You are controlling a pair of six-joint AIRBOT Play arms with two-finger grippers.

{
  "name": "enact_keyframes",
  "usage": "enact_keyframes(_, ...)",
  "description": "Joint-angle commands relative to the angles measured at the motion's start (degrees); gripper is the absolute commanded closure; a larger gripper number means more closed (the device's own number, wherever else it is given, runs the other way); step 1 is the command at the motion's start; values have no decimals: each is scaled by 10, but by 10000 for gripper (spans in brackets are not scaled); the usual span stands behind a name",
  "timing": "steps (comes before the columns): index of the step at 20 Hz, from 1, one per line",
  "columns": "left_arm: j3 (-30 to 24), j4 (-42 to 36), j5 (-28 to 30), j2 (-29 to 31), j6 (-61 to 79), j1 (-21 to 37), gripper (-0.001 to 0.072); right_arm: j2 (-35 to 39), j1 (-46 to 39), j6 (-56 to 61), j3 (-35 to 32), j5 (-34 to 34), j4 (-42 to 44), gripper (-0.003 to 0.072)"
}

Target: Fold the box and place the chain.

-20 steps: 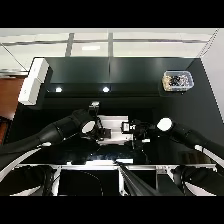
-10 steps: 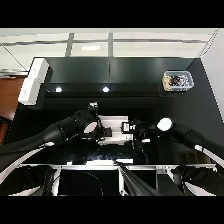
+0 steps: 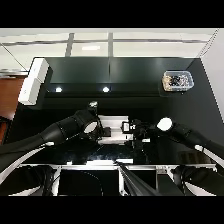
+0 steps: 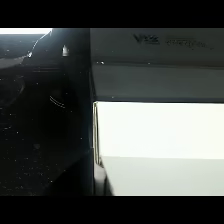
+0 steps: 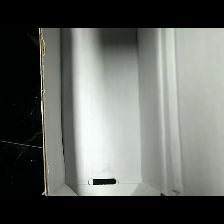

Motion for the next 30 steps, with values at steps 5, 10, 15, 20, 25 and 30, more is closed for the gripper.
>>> enact_keyframes(5, 9, -3, 3, 0, -2, 0, 413, 0, 1, 0, 0, 0, 0, 256)
enact_keyframes(10, 21, 21, -41, -21, 1, 0, 413, 0, 1, 0, 0, 0, 0, 256)
enact_keyframes(15, 44, 41, -54, -42, 1, -7, 419, 0, 1, 0, 0, 0, 0, 255)
enact_keyframes(20, 44, 38, -52, -42, 0, -7, 437, 0, 1, 0, 0, 0, 0, 256)
enact_keyframes(25, 44, 38, -47, -42, 1, -7, 548, 0, 1, 0, 0, 0, 0, 256)
enact_keyframes(30, 44, 38, -40, -42, 3, -7, 680, 0, 1, 0, 0, 0, 0, 256)
